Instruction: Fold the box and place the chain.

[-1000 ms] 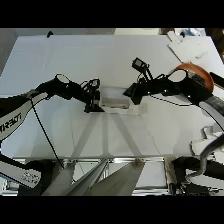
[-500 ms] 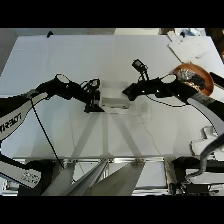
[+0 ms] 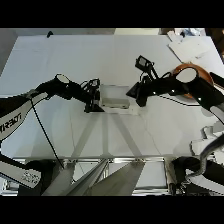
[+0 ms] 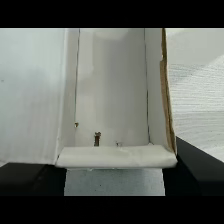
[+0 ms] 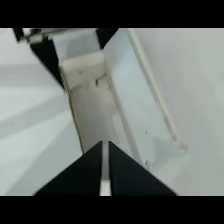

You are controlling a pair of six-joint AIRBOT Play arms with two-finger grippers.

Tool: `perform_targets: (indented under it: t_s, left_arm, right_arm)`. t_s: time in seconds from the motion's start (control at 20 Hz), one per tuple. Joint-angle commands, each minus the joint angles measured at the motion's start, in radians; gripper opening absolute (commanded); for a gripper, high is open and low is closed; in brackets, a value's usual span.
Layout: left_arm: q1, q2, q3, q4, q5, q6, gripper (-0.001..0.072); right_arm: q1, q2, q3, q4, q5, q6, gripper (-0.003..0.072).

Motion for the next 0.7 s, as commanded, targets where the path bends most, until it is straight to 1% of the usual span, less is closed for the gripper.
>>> perform_targets:
  t_s: [0.0, 0.05, 0.1, 0.2, 0.3, 0.45, 0.5, 0.65]
  left_arm:
    - [0.0, -0.001, 0.0, 0.0, 0.0, 0.0, 0.0396]
    - [0.0, -0.001, 0.0, 0.0, 0.0, 0.0, 0.0396]
    - [0.0, -0.001, 0.0, 0.0, 0.0, 0.0, 0.0396]
    - [0.0, -0.001, 0.0, 0.0, 0.0, 0.0, 0.0396]
    - [0.0, -0.001, 0.0, 0.0, 0.001, 0.0, 0.0396]
    - [0.0, -0.001, 0.0, 0.0, 0.0, 0.0, 0.0396]
    - [0.0, -0.001, 0.0, 0.0, 0.0, 0.0, 0.0396]
    - [0.0, -0.001, 0.0, 0.0, 0.0, 0.0, 0.0396]
  right_arm:
    - [0.0, 0.03, -0.058, -0.131, 0.013, -0.007, 0.0251]
    - [0.0, 0.03, -0.093, -0.129, -0.027, -0.026, 0.0343]
    - [0.0, 0.027, -0.128, -0.129, -0.074, -0.064, 0.0349]
    - [0.0, 0.011, -0.171, -0.129, -0.146, -0.164, 0.034]
    - [0.0, -0.022, -0.176, -0.111, -0.171, -0.281, 0.0337]
    - [0.0, -0.063, -0.176, 0.003, -0.199, -0.453, 0.0325]
    - [0.0, -0.074, -0.176, 0.041, -0.208, -0.503, 0.0289]
    - [0.0, -0.113, -0.176, 0.101, -0.241, -0.582, 0.0287]
